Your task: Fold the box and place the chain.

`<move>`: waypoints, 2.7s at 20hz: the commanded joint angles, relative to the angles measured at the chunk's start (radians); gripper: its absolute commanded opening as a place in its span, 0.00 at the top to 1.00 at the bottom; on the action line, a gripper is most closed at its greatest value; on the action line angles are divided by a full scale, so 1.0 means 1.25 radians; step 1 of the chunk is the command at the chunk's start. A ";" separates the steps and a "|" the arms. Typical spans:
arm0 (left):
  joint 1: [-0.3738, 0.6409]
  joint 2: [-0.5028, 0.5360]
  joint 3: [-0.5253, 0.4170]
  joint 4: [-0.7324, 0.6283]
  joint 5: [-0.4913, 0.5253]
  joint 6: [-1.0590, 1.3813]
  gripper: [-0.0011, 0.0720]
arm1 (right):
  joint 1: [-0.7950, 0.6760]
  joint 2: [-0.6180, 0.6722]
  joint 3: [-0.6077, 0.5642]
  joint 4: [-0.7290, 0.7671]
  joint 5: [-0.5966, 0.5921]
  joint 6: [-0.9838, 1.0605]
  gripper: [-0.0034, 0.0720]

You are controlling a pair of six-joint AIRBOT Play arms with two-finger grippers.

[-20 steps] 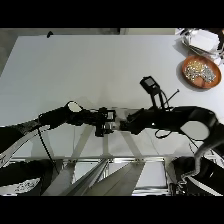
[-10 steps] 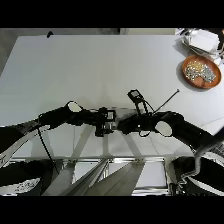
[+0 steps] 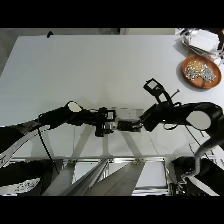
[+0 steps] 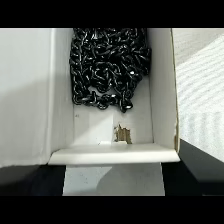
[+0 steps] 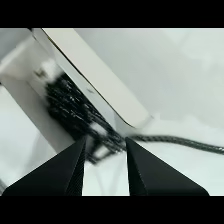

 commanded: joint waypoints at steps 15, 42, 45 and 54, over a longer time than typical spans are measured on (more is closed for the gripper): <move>0.000 0.000 0.000 0.000 0.000 0.000 0.70 | -0.110 -0.256 -0.139 0.294 -0.147 -0.942 0.12; 0.000 0.000 0.000 0.000 0.000 0.000 0.70 | -0.110 0.299 -0.132 0.337 -0.091 -0.657 0.93; 0.000 0.000 0.000 0.000 0.000 0.000 0.70 | -0.110 0.335 -0.131 0.470 -0.096 -0.659 0.93; 0.000 0.000 0.000 0.000 0.000 0.000 0.70 | 0.020 0.180 -0.131 0.517 -0.172 -0.617 0.93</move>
